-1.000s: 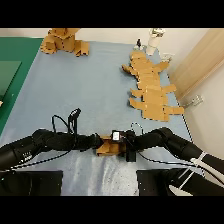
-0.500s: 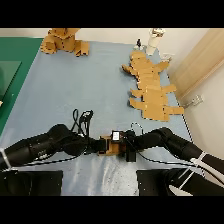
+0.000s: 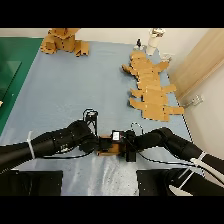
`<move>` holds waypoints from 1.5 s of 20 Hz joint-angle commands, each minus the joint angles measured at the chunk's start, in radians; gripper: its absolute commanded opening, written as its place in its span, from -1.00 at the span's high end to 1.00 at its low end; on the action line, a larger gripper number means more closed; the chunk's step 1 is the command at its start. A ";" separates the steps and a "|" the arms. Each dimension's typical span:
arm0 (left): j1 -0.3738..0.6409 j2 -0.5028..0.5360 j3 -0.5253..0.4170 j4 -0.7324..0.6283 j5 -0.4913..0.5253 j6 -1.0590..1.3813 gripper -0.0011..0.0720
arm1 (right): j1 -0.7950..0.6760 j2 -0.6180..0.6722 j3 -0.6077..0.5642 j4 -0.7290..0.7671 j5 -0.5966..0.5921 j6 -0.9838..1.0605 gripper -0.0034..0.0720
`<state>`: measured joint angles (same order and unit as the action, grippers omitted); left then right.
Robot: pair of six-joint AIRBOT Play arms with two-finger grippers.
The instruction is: Fold the box.
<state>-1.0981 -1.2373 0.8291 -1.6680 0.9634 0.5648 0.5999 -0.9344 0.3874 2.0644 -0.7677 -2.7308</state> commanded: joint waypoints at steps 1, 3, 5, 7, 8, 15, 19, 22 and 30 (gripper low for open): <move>-0.022 -0.055 0.057 0.057 0.071 -0.069 -0.33 | 0.000 0.001 0.000 0.000 0.000 0.000 -0.35; -0.037 -0.100 0.092 0.058 0.102 -0.068 -0.33 | 0.000 0.001 0.000 0.000 0.000 0.000 -0.35; -0.050 -0.141 0.124 0.061 0.139 -0.068 -0.32 | 0.000 0.001 0.000 0.000 0.000 0.000 -0.35; -0.049 -0.161 0.139 0.062 0.160 -0.069 -0.32 | 0.000 0.001 0.000 0.000 0.000 0.000 -0.35; -0.049 -0.165 0.141 0.063 0.161 -0.091 -0.22 | 0.000 0.001 0.000 0.000 0.000 0.000 -0.35; -0.049 -0.165 0.142 0.067 0.155 -0.093 0.93 | 0.000 0.001 0.000 0.000 0.000 0.000 -0.35; -0.049 -0.161 0.143 0.048 0.153 -0.090 -0.04 | 0.000 0.001 0.000 0.000 0.000 0.000 -0.35; -0.049 -0.130 0.153 0.045 0.155 -0.090 -0.52 | 0.000 0.001 0.000 0.000 0.000 0.000 -0.35; -0.049 0.030 0.156 0.087 0.373 -0.057 -0.51 | 0.000 0.001 0.000 0.000 0.000 0.000 -0.35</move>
